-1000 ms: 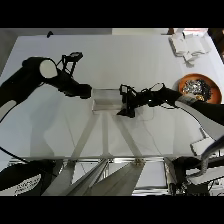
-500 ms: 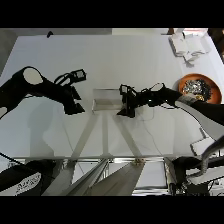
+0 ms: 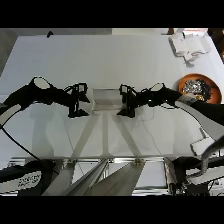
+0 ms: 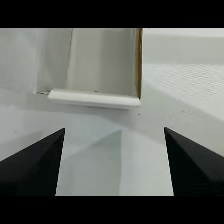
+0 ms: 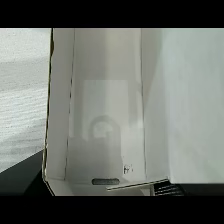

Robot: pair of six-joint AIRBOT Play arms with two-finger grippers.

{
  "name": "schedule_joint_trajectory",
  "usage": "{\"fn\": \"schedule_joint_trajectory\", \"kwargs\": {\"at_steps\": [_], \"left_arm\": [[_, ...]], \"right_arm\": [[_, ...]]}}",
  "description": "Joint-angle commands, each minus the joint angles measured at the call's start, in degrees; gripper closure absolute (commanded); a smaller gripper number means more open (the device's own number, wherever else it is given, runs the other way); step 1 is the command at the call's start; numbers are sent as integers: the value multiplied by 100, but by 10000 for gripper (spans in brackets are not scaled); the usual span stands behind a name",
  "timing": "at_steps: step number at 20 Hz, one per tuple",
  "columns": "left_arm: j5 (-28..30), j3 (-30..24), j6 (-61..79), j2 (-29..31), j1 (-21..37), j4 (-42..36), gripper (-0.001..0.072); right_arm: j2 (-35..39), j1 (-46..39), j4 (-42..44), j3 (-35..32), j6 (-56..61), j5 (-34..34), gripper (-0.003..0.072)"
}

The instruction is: Fold the box and place the chain.

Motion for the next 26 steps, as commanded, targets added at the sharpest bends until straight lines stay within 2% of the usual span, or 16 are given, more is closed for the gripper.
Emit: {"fn": "schedule_joint_trajectory", "kwargs": {"at_steps": [1,5,13,26], "left_arm": [[-146,48,765,-168,284,-621,10],[-457,334,999,-411,549,-728,11],[-678,662,1196,-1119,393,-944,10],[-782,782,1572,-1169,109,-863,12]], "right_arm": [[2,0,2,4,0,0,128],[2,0,2,4,0,0,128],[2,0,2,4,0,0,128],[4,0,2,4,0,0,128]]}}
